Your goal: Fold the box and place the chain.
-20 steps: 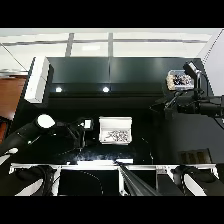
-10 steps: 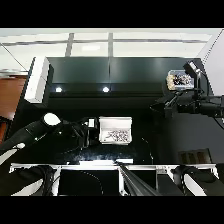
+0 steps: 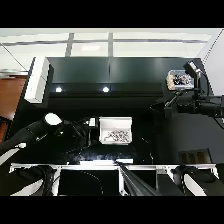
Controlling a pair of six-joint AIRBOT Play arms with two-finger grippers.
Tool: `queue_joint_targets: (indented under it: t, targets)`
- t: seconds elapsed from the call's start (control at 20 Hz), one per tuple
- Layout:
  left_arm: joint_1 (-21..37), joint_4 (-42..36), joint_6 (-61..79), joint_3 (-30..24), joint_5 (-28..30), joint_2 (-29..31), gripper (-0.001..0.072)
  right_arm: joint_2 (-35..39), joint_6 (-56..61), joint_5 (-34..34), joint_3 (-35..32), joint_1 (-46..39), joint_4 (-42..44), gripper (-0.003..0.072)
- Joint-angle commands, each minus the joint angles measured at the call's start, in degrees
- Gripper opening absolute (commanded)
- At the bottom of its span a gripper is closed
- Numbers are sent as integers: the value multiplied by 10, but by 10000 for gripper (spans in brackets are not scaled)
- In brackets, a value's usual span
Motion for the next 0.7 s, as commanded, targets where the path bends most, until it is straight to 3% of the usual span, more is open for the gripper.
queue_joint_targets:
  t: [0.0,0.3,0.35,0.45,0.5,0.55,0.65]
  targets:
    - [-18,-2,0,5,13,-7,694,0,0,0,0,0,0,576]
    - [-22,-15,-5,18,23,-21,692,0,0,0,0,0,0,576]
    - [-22,-15,-5,18,23,-21,665,0,0,0,0,0,0,576]
    - [-22,-15,-5,18,23,-21,445,0,40,-15,0,0,-18,577]
    - [-22,-15,-5,18,23,-21,414,-2,135,-38,0,4,-45,670]
    - [-22,-15,-5,18,23,-21,409,-7,171,-38,0,18,-61,712]
    - [-22,-15,-5,18,23,-21,409,-26,159,-63,0,78,-62,711]
